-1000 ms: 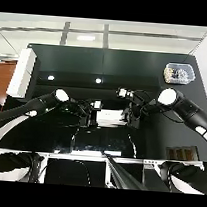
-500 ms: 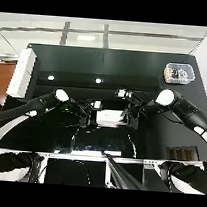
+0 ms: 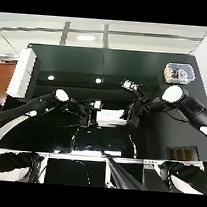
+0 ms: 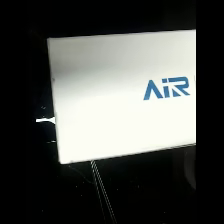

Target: Fold the box and place the chain.

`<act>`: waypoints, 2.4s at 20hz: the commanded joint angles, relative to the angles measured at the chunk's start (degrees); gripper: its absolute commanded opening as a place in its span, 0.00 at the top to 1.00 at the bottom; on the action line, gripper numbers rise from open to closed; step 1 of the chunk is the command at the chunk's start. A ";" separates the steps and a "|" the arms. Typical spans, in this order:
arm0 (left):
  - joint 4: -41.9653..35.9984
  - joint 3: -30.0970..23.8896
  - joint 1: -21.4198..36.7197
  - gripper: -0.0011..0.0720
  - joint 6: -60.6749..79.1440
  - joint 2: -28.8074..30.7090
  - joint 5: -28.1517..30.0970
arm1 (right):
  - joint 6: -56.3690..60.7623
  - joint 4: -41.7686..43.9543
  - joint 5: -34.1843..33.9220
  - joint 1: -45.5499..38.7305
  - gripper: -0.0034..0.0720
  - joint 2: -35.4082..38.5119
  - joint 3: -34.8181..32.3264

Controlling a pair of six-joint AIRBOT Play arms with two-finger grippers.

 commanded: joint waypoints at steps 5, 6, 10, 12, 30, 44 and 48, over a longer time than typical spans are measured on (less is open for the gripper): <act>0.07 0.04 -0.02 0.50 0.09 -0.04 -0.07 | 10.54 25.20 -0.90 -7.30 0.94 -1.18 -9.40; 0.09 0.04 -0.02 0.50 0.11 -0.04 -0.07 | 10.56 26.62 -1.77 -7.26 0.94 -2.10 -9.97; 0.04 0.04 -0.02 0.50 0.11 -0.04 -0.07 | 14.51 25.70 -5.01 -6.71 0.94 -6.99 -10.03; 0.04 0.04 -0.02 0.50 0.11 -0.04 -0.09 | 14.47 23.76 -5.22 -6.71 0.94 -8.59 -10.03; 0.55 2.01 0.28 0.49 -6.23 0.33 -0.81 | 16.85 17.29 22.43 -18.14 0.93 -2.38 -1.03; -1.46 14.12 -6.03 0.00 -24.41 2.99 -2.38 | 21.22 -4.13 17.57 -43.65 0.93 14.88 -12.26; -1.46 18.25 -6.69 0.00 -32.76 -4.96 -2.69 | 19.87 -1.51 15.85 -43.60 0.93 14.91 -12.26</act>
